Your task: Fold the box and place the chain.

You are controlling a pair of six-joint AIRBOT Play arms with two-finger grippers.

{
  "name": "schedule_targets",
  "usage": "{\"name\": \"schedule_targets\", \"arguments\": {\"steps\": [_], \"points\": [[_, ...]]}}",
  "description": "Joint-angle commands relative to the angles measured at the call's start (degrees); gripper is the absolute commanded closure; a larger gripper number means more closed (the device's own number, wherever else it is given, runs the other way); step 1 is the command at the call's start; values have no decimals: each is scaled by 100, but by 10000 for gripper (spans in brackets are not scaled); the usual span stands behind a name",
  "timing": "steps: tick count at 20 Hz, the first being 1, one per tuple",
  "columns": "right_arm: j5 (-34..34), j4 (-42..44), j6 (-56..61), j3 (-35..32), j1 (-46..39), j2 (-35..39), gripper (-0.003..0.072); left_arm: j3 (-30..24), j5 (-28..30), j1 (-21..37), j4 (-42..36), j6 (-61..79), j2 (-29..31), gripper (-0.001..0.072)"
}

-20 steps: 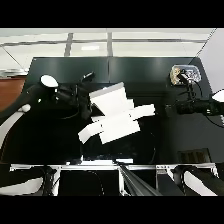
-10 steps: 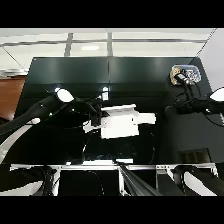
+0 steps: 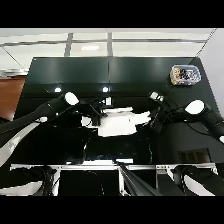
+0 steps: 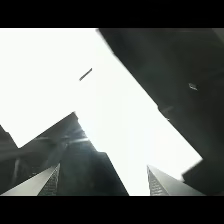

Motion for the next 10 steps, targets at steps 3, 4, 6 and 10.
{"name": "schedule_targets", "arguments": {"steps": [3,4,6,10], "points": [[-216,-42,-1182,-225,566,-13,65,4,-39,-9,151,-20,-37,684],[-219,-39,-1314,-251,640,-35,65,4,-39,-9,151,-20,-37,683],[-223,-39,-1604,-278,833,-92,65,4,-39,-9,149,-20,-37,684],[-494,214,-2157,-278,1255,-365,65,4,-39,-9,149,-20,-37,684]]}}
